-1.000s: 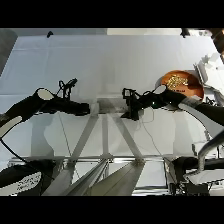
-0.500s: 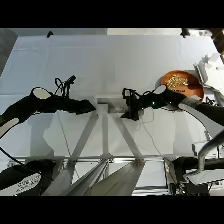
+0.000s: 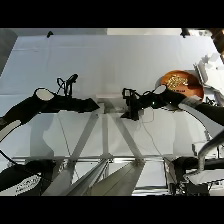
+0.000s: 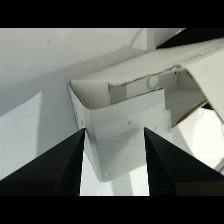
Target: Fold the box and place the chain.
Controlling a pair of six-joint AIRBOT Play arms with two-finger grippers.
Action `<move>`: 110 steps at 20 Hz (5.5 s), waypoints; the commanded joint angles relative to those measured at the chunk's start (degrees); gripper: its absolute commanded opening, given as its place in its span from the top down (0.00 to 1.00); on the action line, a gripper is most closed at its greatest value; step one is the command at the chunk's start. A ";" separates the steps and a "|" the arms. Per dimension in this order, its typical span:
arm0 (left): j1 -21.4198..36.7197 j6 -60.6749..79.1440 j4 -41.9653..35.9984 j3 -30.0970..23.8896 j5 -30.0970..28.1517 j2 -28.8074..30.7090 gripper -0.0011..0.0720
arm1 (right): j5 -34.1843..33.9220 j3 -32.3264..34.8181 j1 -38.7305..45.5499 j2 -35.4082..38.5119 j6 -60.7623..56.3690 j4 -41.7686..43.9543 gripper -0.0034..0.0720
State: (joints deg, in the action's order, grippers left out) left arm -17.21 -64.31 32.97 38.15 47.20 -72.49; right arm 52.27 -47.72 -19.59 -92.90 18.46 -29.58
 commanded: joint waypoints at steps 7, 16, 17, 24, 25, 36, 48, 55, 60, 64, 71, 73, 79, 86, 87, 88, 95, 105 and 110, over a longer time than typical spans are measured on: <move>-5.05 -0.09 0.09 0.04 -8.33 -0.74 0.40 | 0.00 0.02 0.02 0.04 -0.02 0.00 0.27; -7.89 -0.68 4.20 0.09 -12.94 -3.80 0.41 | 0.00 0.02 0.02 0.04 -0.02 0.00 0.27; -7.89 -0.68 4.17 0.09 -12.96 -3.80 0.41 | 0.00 0.02 0.02 0.04 -0.02 0.00 0.27; -8.11 -18.14 26.58 8.74 -3.69 -3.78 0.54 | 0.00 0.02 0.02 0.04 0.00 0.00 0.27; -8.61 -21.11 31.08 10.58 -1.40 -3.80 0.54 | 0.00 0.02 0.02 0.04 -0.02 0.00 0.27; -18.78 -40.35 45.24 20.44 5.14 -10.12 0.29 | 0.00 0.02 0.02 0.04 -0.02 0.00 0.27; -21.84 -64.41 52.81 23.52 8.13 -17.16 0.44 | 0.02 0.02 0.02 0.04 0.00 0.02 0.27; -21.31 -65.09 52.81 23.52 8.13 -14.97 0.07 | 0.02 0.02 0.02 0.04 -0.02 0.02 0.27; -21.35 -64.52 52.76 23.52 9.25 -12.00 0.07 | 0.02 0.02 0.02 0.04 -0.02 0.00 0.27; -22.45 -64.72 52.43 23.47 8.22 -12.48 0.08 | 0.02 0.02 0.02 0.04 -0.02 0.00 0.27; -25.46 -64.72 54.16 23.34 5.77 -15.26 0.12 | 0.02 0.02 0.02 0.04 -0.02 0.02 0.27; -25.75 -64.72 56.04 23.32 6.58 -15.61 0.35 | 0.02 0.02 0.02 0.04 -0.02 0.00 0.27; -25.75 -65.22 56.52 23.32 6.32 -15.65 0.68 | 0.02 0.02 0.02 0.04 -0.02 0.02 0.27; -25.73 -66.01 57.11 23.32 7.30 -15.65 0.98 | 0.02 0.02 0.02 0.04 -0.02 0.00 0.27; -25.73 -66.01 57.40 23.32 7.72 -15.65 0.98 | 0.02 0.02 0.02 0.04 -0.02 0.00 0.27; -25.73 -65.99 58.07 23.32 8.50 -15.65 0.98 | 0.02 0.02 0.02 0.04 -0.02 0.02 0.27; -24.63 -62.38 60.67 23.34 12.83 -14.29 0.09 | 0.02 0.02 0.02 0.04 0.00 0.00 0.27; -12.11 -27.47 44.52 23.32 15.78 -4.46 0.11 | 0.02 0.02 0.02 0.04 0.00 0.02 0.27; -2.32 4.02 26.71 22.88 17.53 -4.11 0.11 | 0.02 0.02 0.02 0.04 -0.02 0.00 0.27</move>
State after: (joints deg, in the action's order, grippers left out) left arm -24.43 -80.86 71.13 61.34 63.68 -77.12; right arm 52.27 -47.72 -19.59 -92.90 18.44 -29.58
